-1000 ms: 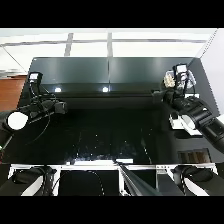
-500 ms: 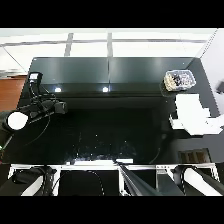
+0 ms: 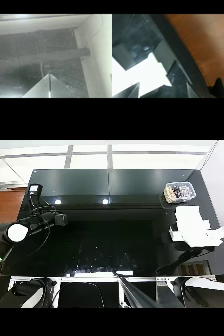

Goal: Fold the box and place the chain.

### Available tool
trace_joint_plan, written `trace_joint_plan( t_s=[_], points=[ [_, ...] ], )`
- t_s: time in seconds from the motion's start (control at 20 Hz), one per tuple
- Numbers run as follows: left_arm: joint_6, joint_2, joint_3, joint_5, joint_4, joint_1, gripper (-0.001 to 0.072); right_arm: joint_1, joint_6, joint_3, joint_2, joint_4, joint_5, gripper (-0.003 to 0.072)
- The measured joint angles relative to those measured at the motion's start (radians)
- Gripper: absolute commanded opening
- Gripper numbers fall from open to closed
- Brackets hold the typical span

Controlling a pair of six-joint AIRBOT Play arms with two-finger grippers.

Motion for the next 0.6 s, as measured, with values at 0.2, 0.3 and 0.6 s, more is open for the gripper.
trace_joint_plan(
  t_s=[0.2, 0.3, 0.6],
  points=[
    [0.000, 0.000, 0.000, 0.000, 0.000, 0.000, 0.0025, 0.026, -0.184, 0.022, -0.047, 0.031, 0.048, 0.0458],
    [0.000, 0.000, 0.000, 0.000, 0.000, 0.000, 0.0025, 0.050, -0.238, 0.025, -0.058, 0.033, 0.044, 0.0131],
    [0.000, 0.000, 0.000, 0.000, 0.000, 0.000, 0.0025, 0.091, -0.296, 0.029, -0.050, 0.049, 0.095, 0.0012]
  ],
)
